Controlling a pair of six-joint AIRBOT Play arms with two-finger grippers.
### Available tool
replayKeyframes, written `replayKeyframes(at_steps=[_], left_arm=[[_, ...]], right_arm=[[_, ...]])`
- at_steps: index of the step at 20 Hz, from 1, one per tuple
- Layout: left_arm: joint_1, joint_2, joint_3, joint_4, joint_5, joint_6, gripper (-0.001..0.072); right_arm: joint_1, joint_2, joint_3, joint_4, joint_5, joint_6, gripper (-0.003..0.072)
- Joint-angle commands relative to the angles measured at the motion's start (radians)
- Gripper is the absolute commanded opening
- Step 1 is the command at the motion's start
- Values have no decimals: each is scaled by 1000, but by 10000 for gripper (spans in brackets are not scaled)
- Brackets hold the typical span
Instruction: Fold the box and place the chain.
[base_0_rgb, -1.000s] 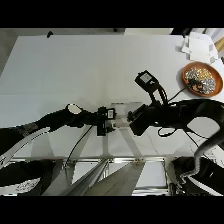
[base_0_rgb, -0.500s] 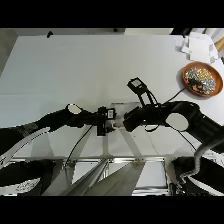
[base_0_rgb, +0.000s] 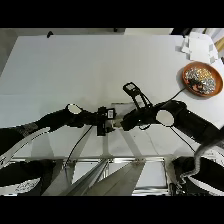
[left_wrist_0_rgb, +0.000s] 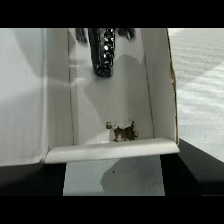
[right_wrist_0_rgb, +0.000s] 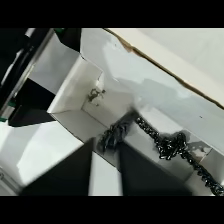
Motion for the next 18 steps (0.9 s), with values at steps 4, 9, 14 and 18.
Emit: replayKeyframes(at_steps=[4,9,14,18], left_arm=[[0,0,1,0,0,0,69],[0,0,1,0,0,0,69],[0,0,1,0,0,0,69],[0,0,1,0,0,0,69]], right_arm=[[0,2,0,25,25,2,299],[-29,154,15,-89,164,10,298],[-270,277,14,-272,374,85,298],[-488,274,11,-311,323,85,298]])
